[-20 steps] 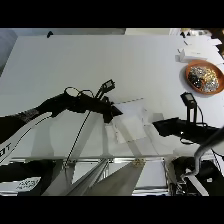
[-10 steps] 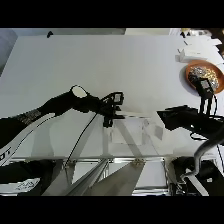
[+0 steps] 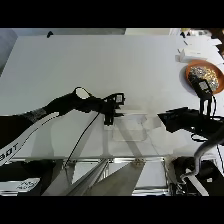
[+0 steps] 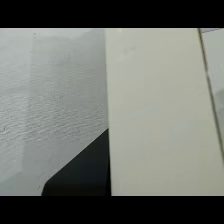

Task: Fold the box and place the chain.

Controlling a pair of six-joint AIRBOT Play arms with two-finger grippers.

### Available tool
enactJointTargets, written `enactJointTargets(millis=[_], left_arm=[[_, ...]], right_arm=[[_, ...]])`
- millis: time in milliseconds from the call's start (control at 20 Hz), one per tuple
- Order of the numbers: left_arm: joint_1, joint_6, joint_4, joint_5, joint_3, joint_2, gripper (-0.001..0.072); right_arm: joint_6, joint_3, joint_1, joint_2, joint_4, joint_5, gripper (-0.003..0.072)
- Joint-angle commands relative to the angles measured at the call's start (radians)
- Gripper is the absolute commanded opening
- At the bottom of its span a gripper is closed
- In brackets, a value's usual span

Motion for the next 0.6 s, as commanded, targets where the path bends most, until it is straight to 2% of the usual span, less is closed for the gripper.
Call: enactJointTargets(millis=[0, 550], left_arm=[[-0.001, 0.003, 0.007, 0.010, 0.000, -0.024, 0.0005], [-0.001, 0.000, 0.008, 0.010, 0.000, -0.024, 0.0011]], right_arm=[[0.000, 0.001, 0.001, 0.000, -0.001, 0.004, 0.0431], [-0.015, 0.001, 0.001, 0.000, -0.004, 0.019, 0.0430]])
